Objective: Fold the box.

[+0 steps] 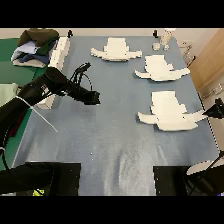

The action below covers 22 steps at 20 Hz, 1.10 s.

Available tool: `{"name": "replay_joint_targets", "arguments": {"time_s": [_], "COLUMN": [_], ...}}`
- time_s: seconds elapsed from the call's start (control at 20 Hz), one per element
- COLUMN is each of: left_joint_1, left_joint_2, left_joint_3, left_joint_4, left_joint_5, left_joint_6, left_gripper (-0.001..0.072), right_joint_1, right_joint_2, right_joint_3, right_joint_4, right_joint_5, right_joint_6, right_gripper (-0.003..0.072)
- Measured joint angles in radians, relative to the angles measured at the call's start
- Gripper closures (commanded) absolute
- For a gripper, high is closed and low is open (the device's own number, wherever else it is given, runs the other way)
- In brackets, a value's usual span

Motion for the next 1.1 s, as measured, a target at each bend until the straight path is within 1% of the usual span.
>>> {"name": "replay_joint_targets", "arguments": {"time_s": [0.15, 0.3, 0.45, 0.55, 0.65, 0.75, 0.8, 0.85, 0.9, 0.95, 1.0, 1.1], "left_joint_1": [0.000, 0.000, 0.000, 0.000, 0.004, 0.006, 0.009, 0.013, 0.017, 0.017, 0.017, 0.019], "left_joint_2": [0.000, 0.000, 0.000, 0.000, 0.000, 0.000, 0.000, 0.000, 0.000, 0.000, 0.000, 0.000], "left_joint_3": [0.000, 0.000, 0.000, 0.000, 0.000, 0.000, 0.000, 0.000, 0.000, 0.000, 0.000, 0.000], "left_joint_4": [-0.043, -0.088, -0.113, -0.122, -0.122, -0.111, -0.109, -0.102, -0.100, -0.097, -0.092, -0.089], "left_joint_5": [0.001, 0.002, -0.007, -0.030, -0.070, -0.127, -0.155, -0.183, -0.206, -0.224, -0.237, -0.251], "left_joint_6": [0.000, 0.000, 0.000, 0.000, 0.000, 0.001, 0.003, 0.009, 0.013, 0.018, 0.020, 0.024], "left_gripper": [0.0698, 0.0698, 0.0698, 0.0698, 0.0698, 0.0698, 0.0698, 0.0698, 0.0698, 0.0698, 0.0698, 0.0698], "right_joint_1": [0.056, 0.148, 0.257, 0.332, 0.402, 0.469, 0.499, 0.529, 0.554, 0.574, 0.590, 0.611], "right_joint_2": [-0.003, 0.021, 0.106, 0.200, 0.314, 0.446, 0.509, 0.573, 0.626, 0.668, 0.702, 0.731], "right_joint_3": [0.000, -0.009, -0.084, -0.188, -0.328, -0.492, -0.569, -0.645, -0.708, -0.760, -0.802, -0.853], "right_joint_4": [0.082, 0.177, 0.226, 0.243, 0.251, 0.256, 0.256, 0.256, 0.254, 0.249, 0.246, 0.239], "right_joint_5": [-0.026, -0.049, -0.026, 0.032, 0.107, 0.186, 0.223, 0.263, 0.296, 0.325, 0.352, 0.390], "right_joint_6": [0.001, 0.032, 0.075, 0.114, 0.158, 0.204, 0.228, 0.249, 0.268, 0.281, 0.294, 0.319], "right_gripper": [0.0686, 0.0686, 0.0686, 0.0687, 0.0687, 0.0686, 0.0670, 0.0604, 0.0475, 0.0448, 0.0447, 0.0448]}}
